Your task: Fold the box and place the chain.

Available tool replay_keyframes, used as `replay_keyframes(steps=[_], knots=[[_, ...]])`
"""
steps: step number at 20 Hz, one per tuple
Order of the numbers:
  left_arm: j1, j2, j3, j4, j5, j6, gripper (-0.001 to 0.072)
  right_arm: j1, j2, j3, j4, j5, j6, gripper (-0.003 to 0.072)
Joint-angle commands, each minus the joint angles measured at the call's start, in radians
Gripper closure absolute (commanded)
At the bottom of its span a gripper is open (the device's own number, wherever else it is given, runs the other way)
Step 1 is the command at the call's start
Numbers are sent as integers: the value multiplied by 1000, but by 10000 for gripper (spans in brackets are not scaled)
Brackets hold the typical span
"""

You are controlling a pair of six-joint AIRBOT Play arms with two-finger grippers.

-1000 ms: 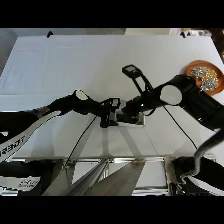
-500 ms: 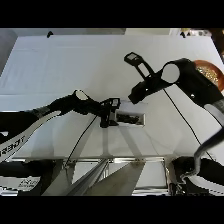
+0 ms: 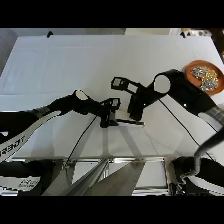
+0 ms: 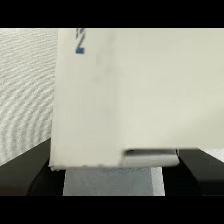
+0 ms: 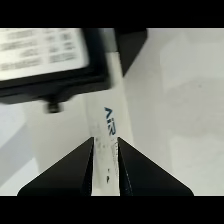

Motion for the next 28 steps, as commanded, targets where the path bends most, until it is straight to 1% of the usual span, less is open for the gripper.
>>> replay_keyframes(steps=[1, 3, 4, 7, 11, 15, 16, 18, 21, 22, 23, 28], knots=[[0, 1, 1, 0, 0, 0, 499, 29, 50, -54, 6, -8, -61, 504], [0, 1, 1, 0, 0, 0, 499, 35, 55, -64, 7, -6, -61, 450], [0, 1, 1, 0, 0, 0, 499, 40, 55, -67, 7, -8, -61, 446], [0, 1, 1, 0, 0, 0, 499, 61, 55, -68, 0, -39, -61, 446], [0, 1, 1, 0, 0, 0, 499, 69, 55, -92, -47, -127, -60, 445], [0, 1, 1, 0, 0, 0, 499, 69, 55, -113, -58, -116, -60, 452], [0, 1, 1, 0, 0, 0, 499, 69, 55, -118, -58, -114, -60, 465], [0, 1, 1, 0, 0, 0, 499, 69, 55, -123, -58, -113, -60, 528], [0, 1, 1, 0, 0, 0, 499, 69, 55, -124, -59, -114, -59, 540], [0, 1, 1, 0, 0, 0, 499, 69, 55, -124, -59, -114, -60, 612], [0, 1, 1, 0, 0, 0, 499, 69, 56, -124, -60, -114, -60, 666], [0, 1, 1, 0, 0, 0, 499, 69, 58, -124, -83, -113, -48, 666]])
